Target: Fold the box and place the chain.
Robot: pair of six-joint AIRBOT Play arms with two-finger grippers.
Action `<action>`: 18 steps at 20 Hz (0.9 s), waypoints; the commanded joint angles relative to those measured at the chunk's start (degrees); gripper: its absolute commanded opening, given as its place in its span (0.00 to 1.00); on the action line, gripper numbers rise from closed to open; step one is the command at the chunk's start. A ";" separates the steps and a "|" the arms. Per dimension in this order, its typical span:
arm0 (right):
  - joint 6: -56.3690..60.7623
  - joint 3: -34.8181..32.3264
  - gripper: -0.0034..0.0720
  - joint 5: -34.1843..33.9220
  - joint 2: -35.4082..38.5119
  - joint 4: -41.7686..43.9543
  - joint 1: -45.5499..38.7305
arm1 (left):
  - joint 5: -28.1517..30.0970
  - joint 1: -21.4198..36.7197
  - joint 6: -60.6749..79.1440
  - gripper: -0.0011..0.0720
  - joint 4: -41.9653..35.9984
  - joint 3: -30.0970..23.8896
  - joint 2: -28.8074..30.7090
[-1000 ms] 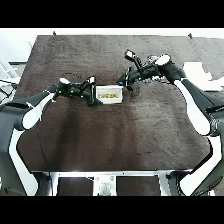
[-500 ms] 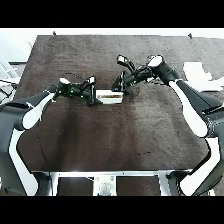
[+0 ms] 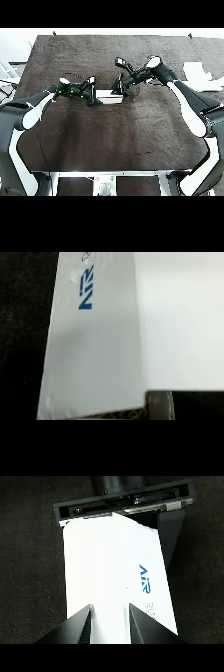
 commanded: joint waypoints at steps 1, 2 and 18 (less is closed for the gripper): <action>-0.02 0.04 0.45 0.15 -0.72 0.04 0.61 | 0.07 0.02 0.00 0.58 0.02 0.00 0.02; -0.02 0.04 0.47 0.15 -0.92 0.04 0.87 | 0.07 0.02 0.00 0.58 0.02 0.00 0.02; -0.02 0.07 0.55 -7.39 -1.53 -3.41 1.84 | 0.00 0.02 0.00 0.58 0.02 0.00 0.02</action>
